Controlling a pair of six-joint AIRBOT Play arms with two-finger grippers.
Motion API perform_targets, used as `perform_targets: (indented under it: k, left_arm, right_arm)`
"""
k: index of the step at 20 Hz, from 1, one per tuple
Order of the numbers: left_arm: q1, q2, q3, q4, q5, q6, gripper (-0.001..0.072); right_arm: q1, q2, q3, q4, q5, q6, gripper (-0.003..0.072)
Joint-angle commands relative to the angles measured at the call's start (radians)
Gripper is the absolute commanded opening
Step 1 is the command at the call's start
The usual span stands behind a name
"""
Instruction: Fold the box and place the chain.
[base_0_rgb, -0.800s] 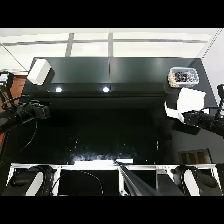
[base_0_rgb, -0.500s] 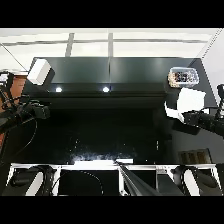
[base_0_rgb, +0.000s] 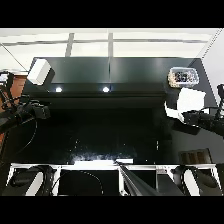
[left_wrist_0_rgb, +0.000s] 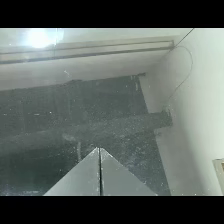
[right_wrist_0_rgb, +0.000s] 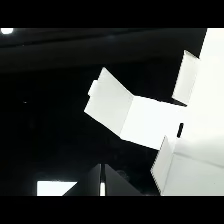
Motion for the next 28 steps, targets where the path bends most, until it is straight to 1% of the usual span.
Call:
perform_targets:
  k: [1,2,3,4,6,7,9,10,11,12,13,14,16,17,20,21,22,23,25,26,28]
  left_arm:
    - [0.000,0.001,-0.001,0.000,0.001,0.000,0.0033]
    - [0.000,0.001,-0.001,-0.008,0.004,0.000,0.0033]
    - [0.000,0.001,-0.001,-0.019,0.014,0.000,0.0033]
    - [-0.001,0.001,-0.001,-0.032,0.033,0.000,0.0033]
    - [-0.001,0.001,-0.001,-0.039,0.085,0.000,0.0033]
    - [-0.001,0.001,-0.001,-0.057,0.108,0.000,0.0033]
    - [-0.001,0.000,-0.001,-0.058,0.125,0.000,0.0033]
    - [-0.001,0.000,-0.001,-0.058,0.128,0.000,0.0033]
    - [-0.001,0.000,-0.001,-0.059,0.127,0.000,0.0035]
    - [-0.001,0.000,-0.001,-0.059,0.126,0.000,0.0082]
    - [-0.002,0.000,-0.001,-0.065,0.125,-0.003,0.0341]
    - [-0.002,-0.002,-0.002,-0.082,0.132,-0.007,0.0716]
    - [-0.002,-0.012,-0.001,-0.087,0.129,-0.025,0.0703]
    - [-0.002,-0.020,-0.001,-0.089,0.122,-0.031,0.0703]
    - [-0.002,-0.055,-0.001,-0.150,0.121,-0.030,0.0703]
    - [-0.002,-0.071,-0.001,-0.172,0.121,-0.030,0.0703]
    - [-0.002,-0.087,-0.001,-0.190,0.122,-0.030,0.0703]
    - [-0.004,-0.105,-0.001,-0.208,0.124,-0.030,0.0703]
    - [-0.020,-0.142,-0.001,-0.238,0.128,-0.030,0.0703]
    - [-0.035,-0.159,-0.001,-0.242,0.129,-0.030,0.0703]
    - [-0.074,-0.191,-0.001,-0.241,0.130,-0.030,0.0703]
  right_arm:
    - [0.000,0.001,0.000,0.047,-0.035,0.000,0.0047]
    - [0.000,0.001,0.000,0.048,-0.074,0.007,0.0063]
    - [0.000,0.001,0.000,0.046,-0.096,0.027,0.0409]
    - [0.000,0.001,0.000,0.045,-0.113,0.037,0.0705]
    - [-0.001,0.000,0.000,0.021,-0.167,0.055,0.0706]
    - [-0.006,-0.003,0.000,-0.027,-0.216,0.129,0.0705]
    - [-0.059,-0.034,0.010,-0.160,-0.309,0.353,0.0704]
    - [-0.101,-0.069,0.030,-0.205,-0.330,0.404,0.0704]
    - [-0.158,-0.125,0.068,-0.232,-0.333,0.413,0.0704]
    - [-0.216,-0.189,0.116,-0.249,-0.322,0.412,0.0704]
    - [-0.277,-0.263,0.172,-0.252,-0.303,0.412,0.0704]
    - [-0.344,-0.345,0.238,-0.252,-0.273,0.412,0.0704]
    - [-0.460,-0.504,0.373,-0.268,-0.158,0.412,0.0704]
    - [-0.511,-0.583,0.443,-0.292,-0.074,0.412,0.0704]
    - [-0.617,-0.798,0.633,-0.361,0.172,0.411,0.0704]
    - [-0.642,-0.863,0.690,-0.363,0.230,0.396,0.0704]
    - [-0.663,-0.914,0.735,-0.334,0.268,0.353,0.0704]
    - [-0.679,-0.965,0.777,-0.266,0.315,0.272,0.0704]
    - [-0.694,-1.054,0.835,-0.082,0.433,0.104,0.0704]
    - [-0.693,-1.092,0.853,-0.039,0.466,0.075,0.0703]
    - [-0.681,-1.141,0.858,-0.058,0.472,0.075,0.0704]
